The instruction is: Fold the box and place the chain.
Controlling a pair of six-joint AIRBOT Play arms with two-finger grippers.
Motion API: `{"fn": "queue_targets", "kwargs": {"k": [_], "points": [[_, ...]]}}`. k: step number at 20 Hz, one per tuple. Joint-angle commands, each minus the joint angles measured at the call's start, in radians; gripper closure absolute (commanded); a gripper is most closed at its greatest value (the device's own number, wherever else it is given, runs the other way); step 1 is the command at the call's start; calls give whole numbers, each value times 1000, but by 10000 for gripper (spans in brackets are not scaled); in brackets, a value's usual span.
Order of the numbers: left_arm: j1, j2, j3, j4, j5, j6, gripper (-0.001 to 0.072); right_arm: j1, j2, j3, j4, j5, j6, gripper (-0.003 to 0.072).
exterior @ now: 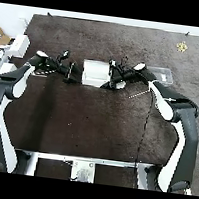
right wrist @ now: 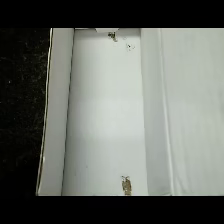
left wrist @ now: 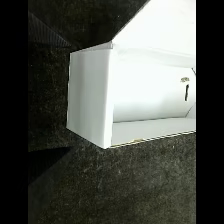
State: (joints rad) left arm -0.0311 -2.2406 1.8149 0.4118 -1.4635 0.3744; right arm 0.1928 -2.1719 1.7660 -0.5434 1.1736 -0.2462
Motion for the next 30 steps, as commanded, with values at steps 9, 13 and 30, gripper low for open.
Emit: {"fn": "queue_targets", "kwargs": {"k": [9, 13, 30], "points": [[-3, 1, 1, -8, 33, 27, -5, -1, 0, 0, 1, 0, 0, 363], [-29, 1, 1, -4, 26, 26, -5, -1, 0, 0, 2, 0, 0, 363], [-100, -13, 0, -26, 107, 24, -3, -1, 0, 0, 2, 0, 0, 363]]}}
